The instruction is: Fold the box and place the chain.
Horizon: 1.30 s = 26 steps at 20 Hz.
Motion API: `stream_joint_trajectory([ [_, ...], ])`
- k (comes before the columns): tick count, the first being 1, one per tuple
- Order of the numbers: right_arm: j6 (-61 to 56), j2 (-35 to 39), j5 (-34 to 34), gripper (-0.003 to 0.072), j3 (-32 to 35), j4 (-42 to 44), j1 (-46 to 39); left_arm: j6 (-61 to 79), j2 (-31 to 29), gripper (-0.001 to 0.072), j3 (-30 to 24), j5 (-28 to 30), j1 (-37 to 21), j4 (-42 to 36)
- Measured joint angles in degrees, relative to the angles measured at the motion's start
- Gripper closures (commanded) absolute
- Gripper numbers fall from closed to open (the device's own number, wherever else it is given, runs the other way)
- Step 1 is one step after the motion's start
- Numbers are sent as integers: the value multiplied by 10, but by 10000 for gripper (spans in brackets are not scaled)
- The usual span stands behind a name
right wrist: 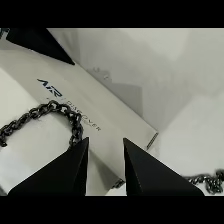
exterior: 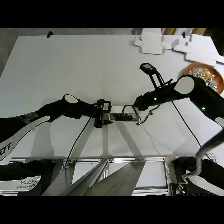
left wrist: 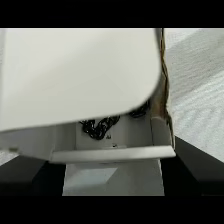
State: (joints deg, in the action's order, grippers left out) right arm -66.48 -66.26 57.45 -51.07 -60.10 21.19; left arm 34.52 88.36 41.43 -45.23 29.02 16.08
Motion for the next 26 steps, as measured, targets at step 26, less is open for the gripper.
stream_joint_trajectory([
  [26, 67, 49, 16, 489, 0, -55, 52, 0, 0, 496, 0, 0, 0, 0],
])
